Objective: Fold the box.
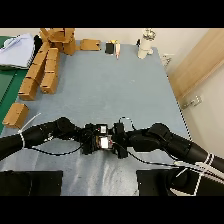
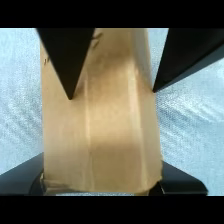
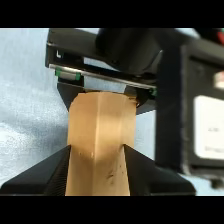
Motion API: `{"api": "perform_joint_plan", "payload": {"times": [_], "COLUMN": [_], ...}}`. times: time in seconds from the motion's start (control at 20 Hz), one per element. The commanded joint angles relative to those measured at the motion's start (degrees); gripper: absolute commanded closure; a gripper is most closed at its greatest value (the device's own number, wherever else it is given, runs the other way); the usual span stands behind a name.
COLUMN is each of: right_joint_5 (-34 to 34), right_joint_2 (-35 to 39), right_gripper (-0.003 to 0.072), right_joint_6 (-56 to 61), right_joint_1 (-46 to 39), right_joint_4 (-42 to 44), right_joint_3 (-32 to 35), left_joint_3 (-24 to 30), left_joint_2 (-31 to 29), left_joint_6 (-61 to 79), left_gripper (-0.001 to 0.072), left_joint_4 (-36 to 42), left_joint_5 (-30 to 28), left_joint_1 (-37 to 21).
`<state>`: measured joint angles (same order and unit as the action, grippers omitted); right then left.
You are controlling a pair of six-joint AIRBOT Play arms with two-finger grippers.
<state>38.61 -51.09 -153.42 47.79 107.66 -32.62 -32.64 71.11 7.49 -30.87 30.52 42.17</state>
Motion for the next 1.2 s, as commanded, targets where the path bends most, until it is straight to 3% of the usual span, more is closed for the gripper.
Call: {"api": "perform_joint_plan", "payload": {"times": [0.0,0.1,0.15,0.25,0.6,0.7,1.15], "right_joint_5": [-0.55,-0.07,0.04,0.17,1.11,1.11,3.19], "right_joint_2": [-0.61,-0.39,-0.22,0.46,1.07,1.16,-0.76], "right_gripper": [0.0193,0.0324,0.0326,0.0407,0.0407,0.0487,0.0493], "right_joint_6": [0.04,0.50,0.50,0.50,1.03,1.07,1.92], "right_joint_1": [0.07,0.07,0.07,0.07,0.09,0.07,0.09], "right_joint_4": [-1.57,-2.54,-2.54,-2.56,-2.67,-2.69,-0.33], "right_joint_3": [-0.04,-0.66,-1.07,-1.73,-2.19,-2.19,-2.10], "left_joint_3": [-0.04,-0.04,-0.04,-0.04,-0.04,-0.04,-0.04], "left_joint_2": [-0.04,-0.04,-0.04,-0.04,-0.04,-0.04,-0.04], "left_joint_6": [0.00,0.00,0.00,0.00,0.00,0.00,0.00], "left_gripper": [0.0100,0.0100,0.0100,0.0100,0.0100,0.0100,0.0100], "left_joint_4": [0.00,0.00,0.00,0.00,0.00,0.00,0.00], "left_joint_5": [-0.02,0.00,0.00,-0.02,0.00,-0.02,-0.02], "left_joint_1": [-0.02,-0.02,-0.02,-0.02,-0.02,-0.02,-0.02]}}
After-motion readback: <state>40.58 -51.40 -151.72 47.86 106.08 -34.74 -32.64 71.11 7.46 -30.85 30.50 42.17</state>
